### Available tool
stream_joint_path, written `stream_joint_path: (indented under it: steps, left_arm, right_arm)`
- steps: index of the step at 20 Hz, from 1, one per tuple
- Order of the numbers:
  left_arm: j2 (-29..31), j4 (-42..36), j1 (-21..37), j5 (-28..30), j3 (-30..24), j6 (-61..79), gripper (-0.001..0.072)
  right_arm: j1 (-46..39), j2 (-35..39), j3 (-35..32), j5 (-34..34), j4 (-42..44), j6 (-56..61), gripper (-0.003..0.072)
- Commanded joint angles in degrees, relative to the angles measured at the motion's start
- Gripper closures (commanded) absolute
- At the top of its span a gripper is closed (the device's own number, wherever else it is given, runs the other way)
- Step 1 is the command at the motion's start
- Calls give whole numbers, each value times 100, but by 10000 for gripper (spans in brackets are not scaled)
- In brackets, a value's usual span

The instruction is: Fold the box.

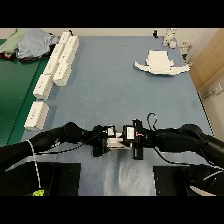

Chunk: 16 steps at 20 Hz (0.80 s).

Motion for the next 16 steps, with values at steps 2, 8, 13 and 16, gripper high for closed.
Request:
stream_joint_path:
  steps: [2,8,13,16]
  left_arm:
    - [0,0,0,0,7,0,185]
    - [0,0,2,0,7,0,184]
    - [0,0,2,0,7,0,184]
    - [0,0,2,2,7,0,184]
  right_arm:
    - [4,426,-479,846,507,1867,683]
    - [817,415,-1705,3348,1016,2393,682]
    - [1119,2,-1784,3554,970,2608,681]
    - [1119,-160,-1784,3534,968,2610,681]
